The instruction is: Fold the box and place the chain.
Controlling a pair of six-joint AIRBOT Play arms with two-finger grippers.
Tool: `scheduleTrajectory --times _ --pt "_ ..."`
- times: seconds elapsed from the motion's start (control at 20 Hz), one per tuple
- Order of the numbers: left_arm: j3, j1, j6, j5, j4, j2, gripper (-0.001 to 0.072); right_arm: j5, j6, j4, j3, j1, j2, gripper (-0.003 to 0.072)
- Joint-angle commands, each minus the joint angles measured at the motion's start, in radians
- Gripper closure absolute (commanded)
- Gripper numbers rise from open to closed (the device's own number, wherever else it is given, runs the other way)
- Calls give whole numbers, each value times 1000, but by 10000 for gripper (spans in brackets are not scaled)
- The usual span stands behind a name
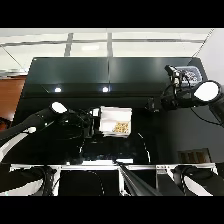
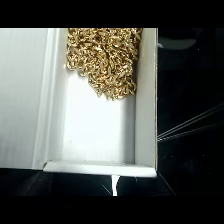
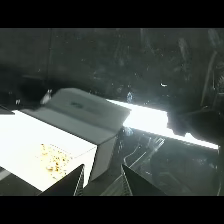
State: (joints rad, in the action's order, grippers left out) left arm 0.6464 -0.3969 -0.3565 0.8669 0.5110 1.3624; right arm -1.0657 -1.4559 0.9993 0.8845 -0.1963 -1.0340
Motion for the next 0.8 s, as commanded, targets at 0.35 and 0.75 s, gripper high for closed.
scheduleTrajectory --times 0.35,0.75 --pt "1 -5 -3 -11 0 0 359 219 313 -261 1 -76 -166 -2" --pt "1 -5 17 -32 -38 -6 353 27 922 -288 36 -153 -203 -2"
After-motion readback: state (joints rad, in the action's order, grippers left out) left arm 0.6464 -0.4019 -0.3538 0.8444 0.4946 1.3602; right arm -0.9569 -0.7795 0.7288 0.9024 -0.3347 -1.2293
